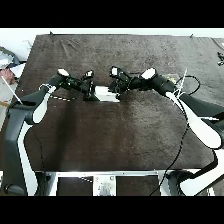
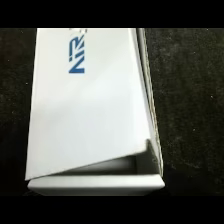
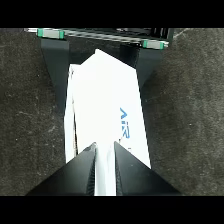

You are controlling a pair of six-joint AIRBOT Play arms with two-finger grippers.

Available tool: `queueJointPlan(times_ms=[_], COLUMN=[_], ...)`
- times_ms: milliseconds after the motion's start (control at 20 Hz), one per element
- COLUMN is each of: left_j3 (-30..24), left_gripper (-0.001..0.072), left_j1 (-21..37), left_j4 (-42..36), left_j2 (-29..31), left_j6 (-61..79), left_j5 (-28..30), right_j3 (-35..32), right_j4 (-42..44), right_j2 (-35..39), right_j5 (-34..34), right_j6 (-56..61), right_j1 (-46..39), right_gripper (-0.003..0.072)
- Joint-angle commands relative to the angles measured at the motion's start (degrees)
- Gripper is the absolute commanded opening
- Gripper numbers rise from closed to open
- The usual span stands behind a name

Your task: Fold the box and place the chain.

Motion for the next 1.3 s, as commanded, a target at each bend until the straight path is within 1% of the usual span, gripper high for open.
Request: queueJointPlan(times_ms=[0, 150, 350, 550, 600, 750, 1250], left_j3=[0.0, 0.0, 0.0, 0.0, 0.0, 0.0, 0.0], left_gripper=[0.0274, 0.0274, 0.0274, 0.0274, 0.0274, 0.0274, 0.0274], left_j1=[0.0, 0.0, 0.0, 0.0, 0.0, 0.0, 0.0], left_j4=[-0.2, -0.2, -0.2, -0.2, -0.2, -0.2, -0.3], left_j2=[0.0, 0.0, 0.0, 0.0, 0.0, 0.0, 0.0], left_j6=[0.0, 0.0, 0.0, 0.0, 0.0, 0.0, 0.0], left_j5=[0.1, 0.1, 0.1, 0.1, 0.1, 0.1, 0.1], right_j3=[-0.1, -0.1, -0.1, 0.2, 0.8, 2.3, 2.3], right_j4=[-0.2, -2.8, -3.2, -2.4, -2.5, -2.7, -4.3], right_j2=[-0.4, -1.1, -1.7, -0.6, -0.1, 0.7, 0.8], right_j5=[1.8, 2.2, 3.5, -2.2, -2.5, -2.5, -2.1], right_j6=[1.2, 3.6, 4.4, 4.3, 4.3, 4.3, 4.3], right_j1=[0.6, 0.6, 0.6, 0.6, 0.6, 0.5, 0.6], right_gripper=[0.0156, 0.0156, 0.0156, 0.0156, 0.0156, 0.0156, 0.0156])
